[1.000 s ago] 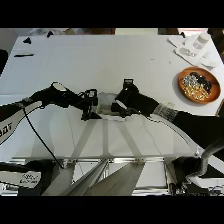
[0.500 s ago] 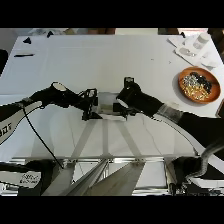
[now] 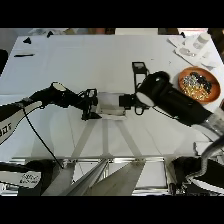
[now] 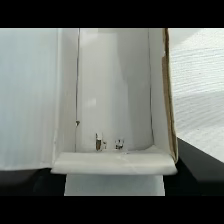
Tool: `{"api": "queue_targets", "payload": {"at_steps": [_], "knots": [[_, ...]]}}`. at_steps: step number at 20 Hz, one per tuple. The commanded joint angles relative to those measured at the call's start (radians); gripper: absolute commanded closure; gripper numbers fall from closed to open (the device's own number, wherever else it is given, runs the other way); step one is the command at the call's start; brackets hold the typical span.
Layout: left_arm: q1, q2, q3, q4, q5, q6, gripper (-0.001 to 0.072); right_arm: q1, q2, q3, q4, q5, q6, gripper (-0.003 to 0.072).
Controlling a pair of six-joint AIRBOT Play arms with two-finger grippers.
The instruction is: Fold the box and place the chain.
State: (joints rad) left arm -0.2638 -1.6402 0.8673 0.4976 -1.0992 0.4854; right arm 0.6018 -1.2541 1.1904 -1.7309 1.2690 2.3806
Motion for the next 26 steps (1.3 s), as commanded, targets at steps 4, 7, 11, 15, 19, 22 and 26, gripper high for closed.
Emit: {"api": "queue_targets", "payload": {"at_steps": [4, 7, 11, 15, 19, 22, 26], "knots": [[0.000, 0.000, 0.000, 0.000, 0.000, 0.000, 0.0392, -0.187, 0.175, 0.001, -0.184, 0.067, -0.211, 0.0251], [0.000, 0.000, 0.000, 0.000, 0.000, 0.001, 0.0392, -0.317, 0.182, 0.001, -0.315, 0.074, -0.352, 0.0247], [0.000, 0.000, 0.000, 0.000, 0.000, 0.000, 0.0392, -0.587, 0.149, 0.001, -0.233, -0.024, -0.505, 0.0179], [0.000, 0.000, 0.000, 0.000, 0.000, 0.000, 0.0392, -0.890, 0.070, 0.001, -0.058, -0.154, -0.560, 0.0127], [0.000, 0.000, 0.000, 0.000, 0.000, 0.001, 0.0392, -1.086, -0.096, 0.001, 0.142, -0.215, -0.714, 0.0060], [0.000, 0.000, 0.000, 0.000, 0.000, 0.000, 0.0392, -1.114, -0.210, 0.001, 0.146, -0.345, -0.741, 0.0059], [0.000, 0.000, 0.000, 0.000, 0.000, 0.001, 0.0392, -1.104, -0.337, 0.001, 0.165, -0.414, -0.757, 0.0060]]}}
